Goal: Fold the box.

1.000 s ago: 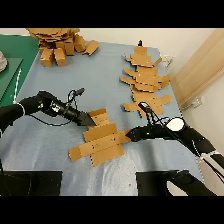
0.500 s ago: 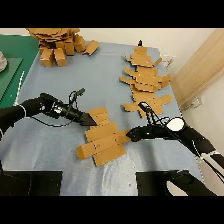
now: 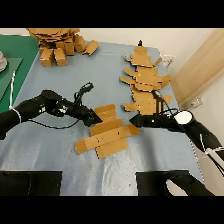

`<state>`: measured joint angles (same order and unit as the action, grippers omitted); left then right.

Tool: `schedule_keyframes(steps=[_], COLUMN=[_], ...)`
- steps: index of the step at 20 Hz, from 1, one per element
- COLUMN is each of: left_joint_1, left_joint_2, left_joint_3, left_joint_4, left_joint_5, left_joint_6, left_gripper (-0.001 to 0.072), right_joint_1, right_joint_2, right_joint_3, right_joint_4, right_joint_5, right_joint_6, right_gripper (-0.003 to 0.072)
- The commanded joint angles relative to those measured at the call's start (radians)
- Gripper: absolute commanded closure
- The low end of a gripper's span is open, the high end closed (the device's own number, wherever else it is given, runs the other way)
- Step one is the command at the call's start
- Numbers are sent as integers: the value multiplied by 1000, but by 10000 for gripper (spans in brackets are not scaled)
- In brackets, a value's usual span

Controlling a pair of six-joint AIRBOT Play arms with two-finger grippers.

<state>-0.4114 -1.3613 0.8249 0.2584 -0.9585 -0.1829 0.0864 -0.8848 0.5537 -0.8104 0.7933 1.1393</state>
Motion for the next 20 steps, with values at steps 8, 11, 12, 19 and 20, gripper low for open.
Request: schedule_keyframes(steps=[8,11,12,19,20], left_joint_1=[-182,-154,-154,-163,-169], left_joint_2=[33,34,34,19,16], left_joint_3=[8,71,84,-19,-32], left_joint_4=[78,26,26,-84,-82], left_joint_5=[277,278,271,285,271], left_joint_6=[445,489,492,566,569], left_gripper=[697,697,697,698,698], right_joint_1=[-42,-22,-22,-22,-22], right_joint_2=[-1,-2,-2,-2,-2], right_joint_3=[108,108,108,108,108], right_joint_4=[-24,-24,-24,-24,-24], right_joint_5=[-17,-18,-18,-21,-24], right_joint_6=[83,84,84,83,83], right_gripper=[645,645,645,645,645])
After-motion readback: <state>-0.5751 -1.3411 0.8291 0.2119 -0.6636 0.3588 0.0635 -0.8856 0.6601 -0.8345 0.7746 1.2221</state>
